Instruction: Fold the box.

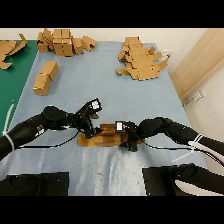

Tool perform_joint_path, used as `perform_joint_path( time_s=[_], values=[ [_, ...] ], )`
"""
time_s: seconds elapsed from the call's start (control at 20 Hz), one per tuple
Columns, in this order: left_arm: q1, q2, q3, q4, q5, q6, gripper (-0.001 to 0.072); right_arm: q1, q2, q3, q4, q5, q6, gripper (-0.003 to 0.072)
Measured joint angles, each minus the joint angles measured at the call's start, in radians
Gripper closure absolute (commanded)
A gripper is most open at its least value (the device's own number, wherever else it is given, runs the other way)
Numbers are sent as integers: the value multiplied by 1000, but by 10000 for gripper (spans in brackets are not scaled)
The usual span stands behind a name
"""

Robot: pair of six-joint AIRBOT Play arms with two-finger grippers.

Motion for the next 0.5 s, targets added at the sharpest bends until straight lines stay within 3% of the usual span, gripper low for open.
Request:
perform_joint_path(
  time_s=[0.05,0.1,0.2,0.25,0.5],
  values=[
    [0,18,0,67,-8,-60,11,0,0,0,-1,0,0,177],
    [0,35,0,139,-26,-129,108,0,0,0,-1,0,0,176],
    [0,60,0,254,-93,-259,645,0,0,0,-2,0,0,177],
    [0,68,0,292,-137,-311,697,0,0,0,-3,0,0,176],
    [-23,85,0,386,-344,-514,697,0,0,0,-4,-2,0,177]
  ],
)
